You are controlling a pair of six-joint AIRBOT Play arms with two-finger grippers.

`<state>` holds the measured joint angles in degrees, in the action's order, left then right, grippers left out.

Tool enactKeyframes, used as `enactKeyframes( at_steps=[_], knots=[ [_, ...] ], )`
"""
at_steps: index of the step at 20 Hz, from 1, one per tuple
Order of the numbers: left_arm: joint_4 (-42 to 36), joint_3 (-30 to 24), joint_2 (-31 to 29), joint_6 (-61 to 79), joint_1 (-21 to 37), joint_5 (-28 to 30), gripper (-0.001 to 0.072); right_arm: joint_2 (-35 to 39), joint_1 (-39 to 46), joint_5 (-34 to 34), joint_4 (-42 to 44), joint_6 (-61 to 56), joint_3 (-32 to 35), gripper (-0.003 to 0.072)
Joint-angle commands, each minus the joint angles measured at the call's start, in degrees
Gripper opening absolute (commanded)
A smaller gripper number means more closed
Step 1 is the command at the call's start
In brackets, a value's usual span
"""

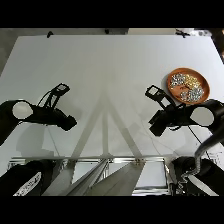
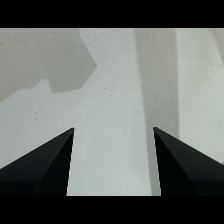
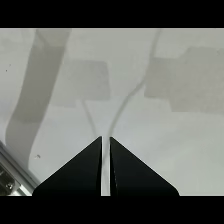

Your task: Fold the box and place the chain.

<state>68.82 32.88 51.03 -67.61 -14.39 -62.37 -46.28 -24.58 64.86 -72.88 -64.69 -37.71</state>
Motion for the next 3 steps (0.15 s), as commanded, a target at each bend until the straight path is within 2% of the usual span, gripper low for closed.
enactKeyframes(
  at_steps=[1,3],
  knots=[
    [-0.2,0.0,1.0,0.1,-0.1,1.2,0.053,0.0,0.0,0.0,0.0,0.0,0.0,0.0056],
    [-0.2,0.0,1.0,0.1,-0.1,1.5,0.0531,0.0,0.0,0.0,0.0,0.0,0.0,0.0056]
  ],
)
